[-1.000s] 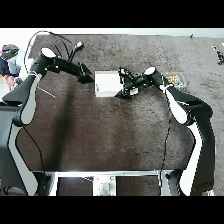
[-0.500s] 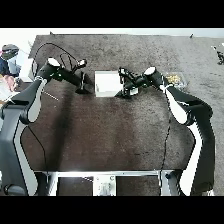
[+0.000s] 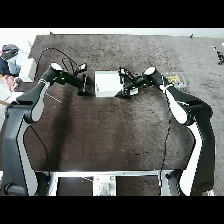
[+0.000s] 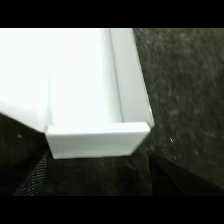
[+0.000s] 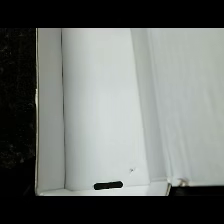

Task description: Fold the box and place the chain.

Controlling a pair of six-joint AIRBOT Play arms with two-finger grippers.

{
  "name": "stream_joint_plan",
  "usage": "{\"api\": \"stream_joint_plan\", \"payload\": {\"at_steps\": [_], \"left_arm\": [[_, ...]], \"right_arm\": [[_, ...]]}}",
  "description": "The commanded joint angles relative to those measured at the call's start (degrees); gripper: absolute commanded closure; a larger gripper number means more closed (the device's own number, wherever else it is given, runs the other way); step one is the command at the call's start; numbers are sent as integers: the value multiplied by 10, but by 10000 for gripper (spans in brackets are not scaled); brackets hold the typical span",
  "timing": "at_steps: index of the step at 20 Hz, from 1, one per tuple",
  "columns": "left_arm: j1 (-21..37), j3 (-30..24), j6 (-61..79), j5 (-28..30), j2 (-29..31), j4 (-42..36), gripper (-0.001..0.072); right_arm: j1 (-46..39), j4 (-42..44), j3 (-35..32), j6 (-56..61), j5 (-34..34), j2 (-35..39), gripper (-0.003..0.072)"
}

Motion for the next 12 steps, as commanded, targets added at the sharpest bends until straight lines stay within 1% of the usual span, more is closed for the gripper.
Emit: {"api": "stream_joint_plan", "payload": {"at_steps": [1, 5, 12], "left_arm": [[0, 0, 6, 18, -5, -10, 18], [0, 0, 6, -10, -11, -13, 18], [-4, 0, 6, -10, -14, -44, 18]], "right_arm": [[0, 0, 0, 0, 0, 0, 157], [0, 0, 0, 0, 0, 0, 157], [0, 0, 0, 0, 0, 0, 157]]}}
